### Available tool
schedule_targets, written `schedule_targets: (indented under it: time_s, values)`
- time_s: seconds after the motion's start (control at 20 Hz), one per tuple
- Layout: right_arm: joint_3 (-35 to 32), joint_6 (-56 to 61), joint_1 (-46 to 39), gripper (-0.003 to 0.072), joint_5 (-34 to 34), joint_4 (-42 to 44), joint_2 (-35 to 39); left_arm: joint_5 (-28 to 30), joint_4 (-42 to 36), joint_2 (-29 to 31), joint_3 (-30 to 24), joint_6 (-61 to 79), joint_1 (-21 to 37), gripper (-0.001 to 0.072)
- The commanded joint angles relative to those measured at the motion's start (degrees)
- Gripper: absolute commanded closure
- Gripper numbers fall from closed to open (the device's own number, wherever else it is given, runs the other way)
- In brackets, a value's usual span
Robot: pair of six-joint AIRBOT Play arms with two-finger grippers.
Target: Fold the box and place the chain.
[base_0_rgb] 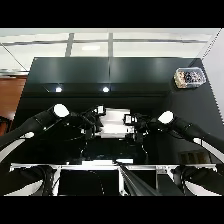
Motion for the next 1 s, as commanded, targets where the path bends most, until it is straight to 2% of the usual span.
schedule_targets:
  time_s: [0.0,0.05,0.15,0.3,0.4,0.5,0.6,0.7,0.8,0.85,0.95]
  values:
    - [0.0,0.1,0.1,0.0198,0.1,0.0,0.0,-0.3,3.5,0.3,0.6,-4.8,0.1,0.0483]
    - [0.0,0.1,0.0,0.0198,0.0,0.0,0.0,-0.4,4.2,0.7,0.9,-5.6,0.1,0.0487]
    - [0.0,0.1,0.0,0.0198,-0.1,0.0,0.0,-2.9,7.3,2.2,1.9,-5.9,0.5,0.0682]
    - [0.0,0.1,0.1,0.0198,-0.2,0.1,0.0,-5.0,15.7,7.9,3.2,-17.2,4.6,0.0683]
    - [0.0,0.1,0.0,0.0198,-0.1,0.1,0.0,-4.9,19.4,13.9,3.2,-22.4,10.1,0.0683]
    - [0.0,0.1,0.0,0.0198,-0.1,0.1,0.0,-5.2,19.4,18.5,3.0,-28.7,18.2,0.0682]
    - [0.0,0.1,0.0,0.0198,-0.2,0.1,0.0,-7.0,18.9,20.0,1.8,-42.6,27.5,0.0681]
    - [0.0,0.1,0.1,0.0198,-0.2,0.1,0.0,-14.1,15.6,17.7,-0.8,-54.6,35.9,0.0681]
    - [0.0,0.1,0.1,0.0198,-0.1,0.1,0.0,-23.8,8.2,12.1,-4.9,-57.6,40.9,0.0681]
    - [0.0,0.1,0.1,0.0198,-0.1,0.1,0.0,-25.9,5.1,9.4,-6.8,-57.3,41.5,0.0682]
    - [0.0,0.1,0.0,0.0198,-0.1,0.1,0.0,-25.0,0.8,4.4,-10.0,-55.3,40.3,0.0683]
